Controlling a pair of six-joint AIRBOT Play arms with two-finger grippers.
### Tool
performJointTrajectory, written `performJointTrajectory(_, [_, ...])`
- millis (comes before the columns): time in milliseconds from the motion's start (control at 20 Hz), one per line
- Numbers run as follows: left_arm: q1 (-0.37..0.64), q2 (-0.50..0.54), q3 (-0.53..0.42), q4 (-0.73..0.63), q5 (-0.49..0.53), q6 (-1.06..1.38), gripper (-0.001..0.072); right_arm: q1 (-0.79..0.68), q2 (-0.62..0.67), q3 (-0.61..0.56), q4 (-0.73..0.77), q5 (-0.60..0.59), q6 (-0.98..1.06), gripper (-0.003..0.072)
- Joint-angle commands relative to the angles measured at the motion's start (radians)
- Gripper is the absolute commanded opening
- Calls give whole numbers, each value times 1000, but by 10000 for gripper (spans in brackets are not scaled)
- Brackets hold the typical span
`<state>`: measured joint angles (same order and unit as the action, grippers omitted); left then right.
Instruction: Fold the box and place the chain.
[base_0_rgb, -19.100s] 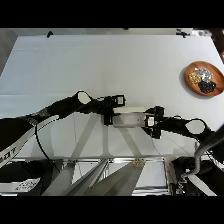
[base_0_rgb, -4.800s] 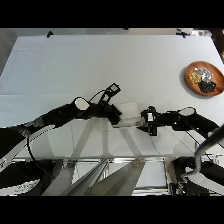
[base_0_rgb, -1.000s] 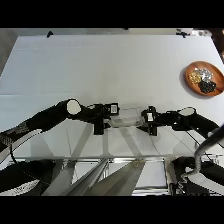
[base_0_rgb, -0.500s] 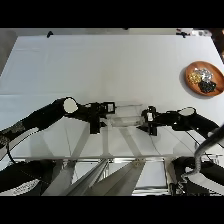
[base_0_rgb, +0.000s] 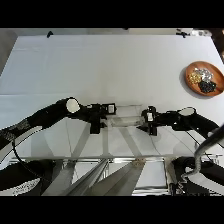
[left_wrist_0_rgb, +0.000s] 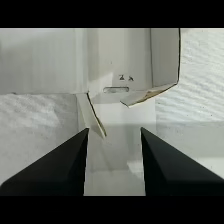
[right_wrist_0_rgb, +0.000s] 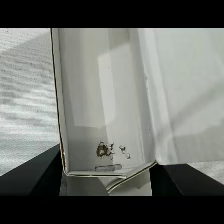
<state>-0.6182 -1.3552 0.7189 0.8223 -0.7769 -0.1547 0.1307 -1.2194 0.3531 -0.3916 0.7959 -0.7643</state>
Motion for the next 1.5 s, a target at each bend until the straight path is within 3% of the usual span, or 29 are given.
performJointTrajectory(0, [-1, -3, 0, -29, 6, 17, 344, 0, 0, 0, 0, 0, 0, 466])
performJointTrajectory(100, [-2, -3, 0, -34, 3, 17, 330, 0, 0, 0, 0, 0, 0, 466])
performJointTrajectory(200, [-7, -2, 0, -52, -15, 18, 152, 0, 0, 0, 0, 0, 0, 466])
performJointTrajectory(250, [-11, -3, 0, -52, -22, 19, 146, 0, 0, 0, 0, 0, 0, 466])
performJointTrajectory(1050, [-81, -3, 0, -181, 109, 102, 159, 0, 0, 0, 0, 0, 0, 466])
performJointTrajectory(1200, [-105, -17, 0, -203, 134, 109, 279, 0, 0, 0, 0, 0, 0, 466])
performJointTrajectory(1450, [-119, -66, 0, -207, 133, 105, 279, 0, 0, 0, 0, 0, 0, 466])
